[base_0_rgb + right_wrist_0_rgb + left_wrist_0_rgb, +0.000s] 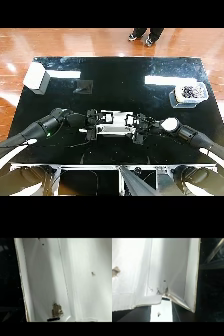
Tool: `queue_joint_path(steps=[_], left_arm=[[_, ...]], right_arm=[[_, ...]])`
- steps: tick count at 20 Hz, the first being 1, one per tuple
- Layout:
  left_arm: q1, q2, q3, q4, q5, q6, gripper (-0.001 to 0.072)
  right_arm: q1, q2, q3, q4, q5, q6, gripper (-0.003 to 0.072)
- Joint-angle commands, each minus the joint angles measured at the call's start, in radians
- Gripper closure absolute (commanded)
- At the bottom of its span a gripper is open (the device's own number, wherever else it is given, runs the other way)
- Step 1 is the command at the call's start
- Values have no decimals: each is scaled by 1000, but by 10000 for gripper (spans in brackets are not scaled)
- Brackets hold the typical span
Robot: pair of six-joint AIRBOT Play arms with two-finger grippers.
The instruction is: Fold the box and place the chain.
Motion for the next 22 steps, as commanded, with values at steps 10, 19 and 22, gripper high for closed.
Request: queue_joint_path(steps=[10, 19, 22], left_arm=[[-1, -1, 1, -23, 3, -24, 289], [-1, -1, 1, -22, -1, -74, 332], [0, 2, 1, -12, 5, -74, 642]], right_arm=[[1, 0, 0, 1, 1, 0, 134], [1, 0, 0, 1, 1, 0, 134], [1, 0, 0, 1, 1, 0, 134]])
